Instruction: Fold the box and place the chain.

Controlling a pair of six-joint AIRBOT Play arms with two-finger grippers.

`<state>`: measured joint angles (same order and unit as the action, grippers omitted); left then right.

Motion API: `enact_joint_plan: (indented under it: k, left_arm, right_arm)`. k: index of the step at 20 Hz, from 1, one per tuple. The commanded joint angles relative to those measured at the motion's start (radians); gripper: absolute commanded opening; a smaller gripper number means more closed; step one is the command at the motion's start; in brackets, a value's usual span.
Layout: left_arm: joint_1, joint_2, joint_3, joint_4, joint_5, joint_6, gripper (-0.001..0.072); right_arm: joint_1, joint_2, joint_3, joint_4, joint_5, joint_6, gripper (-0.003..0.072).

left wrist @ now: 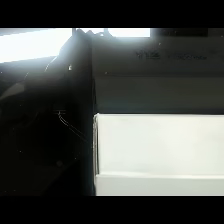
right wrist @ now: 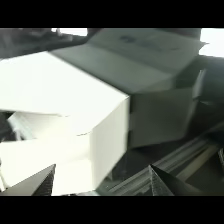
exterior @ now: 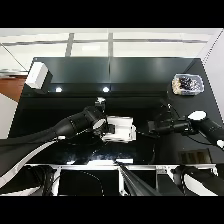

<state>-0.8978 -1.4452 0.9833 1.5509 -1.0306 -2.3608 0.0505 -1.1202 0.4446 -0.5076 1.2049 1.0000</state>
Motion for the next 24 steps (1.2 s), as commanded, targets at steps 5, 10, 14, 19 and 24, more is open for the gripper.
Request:
enact_joint_plan:
  k: [5, 10, 14, 19, 24]
  left_arm:
    - [0.001, 0.0, 0.001, 0.0, 0.0, 0.0, 0.0024]
    - [0.001, 0.0, 0.001, 0.0, 0.0, 0.0, 0.0024]
    - [0.001, 0.0, 0.001, 0.0, 0.0, 0.0, 0.0024]
    - [0.001, 0.0, 0.001, 0.001, 0.0, 0.0, 0.0024]
    - [0.001, 0.0, 0.001, 0.001, 0.001, 0.0, 0.0024]
  right_arm:
    - [0.259, -0.001, 0.113, -0.128, -0.203, 0.199, 0.0633]
    - [0.423, -0.001, 0.182, -0.343, -0.293, 0.484, 0.0582]
    - [0.52, -0.001, 0.231, -0.608, -0.296, 0.732, 0.0581]
    - [0.551, -0.001, 0.254, -0.627, -0.296, 0.768, 0.0469]
    - [0.553, -0.002, 0.264, -0.632, -0.292, 0.776, 0.0358]
